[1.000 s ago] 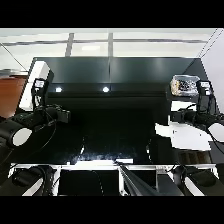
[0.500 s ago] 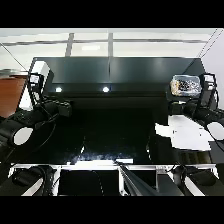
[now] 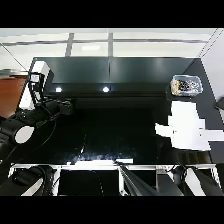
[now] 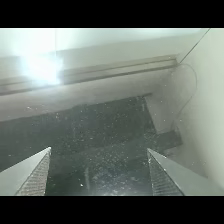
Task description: Fold the box and place the chain.
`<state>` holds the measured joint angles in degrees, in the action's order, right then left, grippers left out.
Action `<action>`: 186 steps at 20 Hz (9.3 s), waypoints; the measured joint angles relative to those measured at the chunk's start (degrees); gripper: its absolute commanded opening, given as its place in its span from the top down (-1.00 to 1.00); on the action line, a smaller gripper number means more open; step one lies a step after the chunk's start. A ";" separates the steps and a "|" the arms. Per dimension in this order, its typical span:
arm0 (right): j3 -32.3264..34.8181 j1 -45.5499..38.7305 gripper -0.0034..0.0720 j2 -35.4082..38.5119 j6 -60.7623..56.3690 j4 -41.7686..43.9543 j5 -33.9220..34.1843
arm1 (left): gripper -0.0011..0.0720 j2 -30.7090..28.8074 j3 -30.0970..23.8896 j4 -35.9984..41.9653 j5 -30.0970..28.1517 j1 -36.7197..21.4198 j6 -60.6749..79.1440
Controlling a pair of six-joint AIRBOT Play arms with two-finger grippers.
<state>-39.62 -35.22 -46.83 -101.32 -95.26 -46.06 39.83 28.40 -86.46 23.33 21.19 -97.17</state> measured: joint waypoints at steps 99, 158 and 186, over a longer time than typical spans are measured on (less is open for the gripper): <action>21.46 53.66 0.86 13.49 42.80 60.43 5.97 | -0.94 29.77 0.07 63.89 35.87 -15.58 56.81; 1.99 27.89 -0.95 13.49 38.32 35.41 -8.46 | 0.91 34.12 16.13 55.74 44.78 -0.46 100.37; 13.94 26.86 -0.96 13.49 65.33 46.84 -8.59 | 0.90 30.38 2.71 52.65 19.52 4.48 110.62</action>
<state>-25.67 -8.36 -33.34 -35.99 -48.42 -54.65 70.22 31.11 -33.80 42.85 25.67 13.45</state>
